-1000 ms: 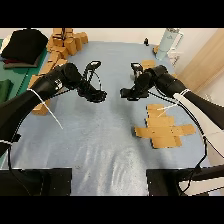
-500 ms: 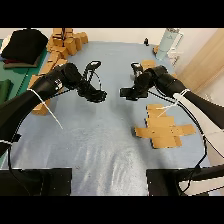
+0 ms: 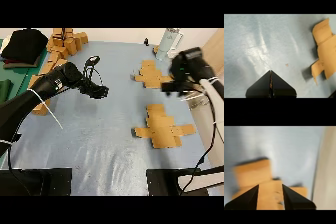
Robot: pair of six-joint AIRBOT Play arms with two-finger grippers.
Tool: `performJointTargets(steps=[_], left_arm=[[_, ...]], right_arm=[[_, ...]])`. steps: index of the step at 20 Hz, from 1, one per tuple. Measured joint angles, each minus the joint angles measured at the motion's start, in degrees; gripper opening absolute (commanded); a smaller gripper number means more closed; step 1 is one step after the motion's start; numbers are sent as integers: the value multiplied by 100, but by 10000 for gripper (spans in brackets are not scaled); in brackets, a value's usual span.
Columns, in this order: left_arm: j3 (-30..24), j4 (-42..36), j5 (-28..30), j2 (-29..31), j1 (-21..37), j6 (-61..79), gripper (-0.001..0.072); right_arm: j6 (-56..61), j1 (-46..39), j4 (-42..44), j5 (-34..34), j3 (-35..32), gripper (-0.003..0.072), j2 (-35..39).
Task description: Fold the box.
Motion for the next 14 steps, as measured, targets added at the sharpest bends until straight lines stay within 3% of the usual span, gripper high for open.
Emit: performJointTargets(steps=[2, 5, 6, 7, 11, 14], left_arm=[[0, -249, -105, 0, 0, 0, 15], [0, -566, -409, 0, 0, 0, 35], [0, -636, -509, 0, 0, 2, 285], [0, -693, -597, 0, 0, 0, 478], [0, -992, -883, 0, 0, 0, 479], [0, -1285, -1051, 0, 0, 46, 479]], right_arm=[[-323, -859, -11, -284, -151, 435, 0], [-1132, -2079, 807, -313, -487, 437, -33], [-1491, -2439, 1233, -293, -590, 437, -74], [-1832, -2741, 1620, -271, -669, 437, -118], [-2903, -3434, 2430, -422, -839, 437, -367], [-3289, -3622, 2500, -463, -909, 437, -516]])
